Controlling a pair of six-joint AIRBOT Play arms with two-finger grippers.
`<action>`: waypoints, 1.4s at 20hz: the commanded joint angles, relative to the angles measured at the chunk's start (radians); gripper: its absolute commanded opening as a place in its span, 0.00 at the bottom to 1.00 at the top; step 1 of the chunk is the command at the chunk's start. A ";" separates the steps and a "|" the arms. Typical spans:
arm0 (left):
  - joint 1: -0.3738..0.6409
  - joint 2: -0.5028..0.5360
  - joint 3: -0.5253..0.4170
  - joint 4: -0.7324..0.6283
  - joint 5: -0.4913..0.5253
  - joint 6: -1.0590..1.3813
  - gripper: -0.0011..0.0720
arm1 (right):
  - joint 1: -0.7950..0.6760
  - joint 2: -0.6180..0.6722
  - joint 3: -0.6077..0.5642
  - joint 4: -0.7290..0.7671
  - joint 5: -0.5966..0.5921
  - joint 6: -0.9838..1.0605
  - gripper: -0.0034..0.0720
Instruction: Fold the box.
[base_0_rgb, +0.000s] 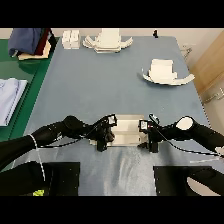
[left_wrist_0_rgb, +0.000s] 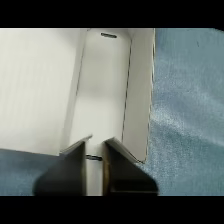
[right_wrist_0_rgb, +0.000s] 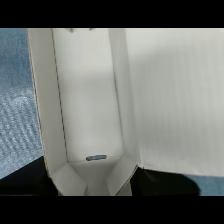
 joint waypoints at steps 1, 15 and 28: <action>0.004 0.027 0.000 0.058 -0.013 -0.082 0.04 | 0.001 0.001 0.001 0.000 0.000 -0.001 0.73; 0.360 0.444 -0.016 0.867 -0.316 -1.656 0.03 | 0.001 0.001 0.001 0.000 0.000 0.000 0.73; 0.156 0.189 -0.049 0.476 -0.197 -1.646 0.03 | 0.001 0.001 0.001 0.000 0.000 0.000 0.73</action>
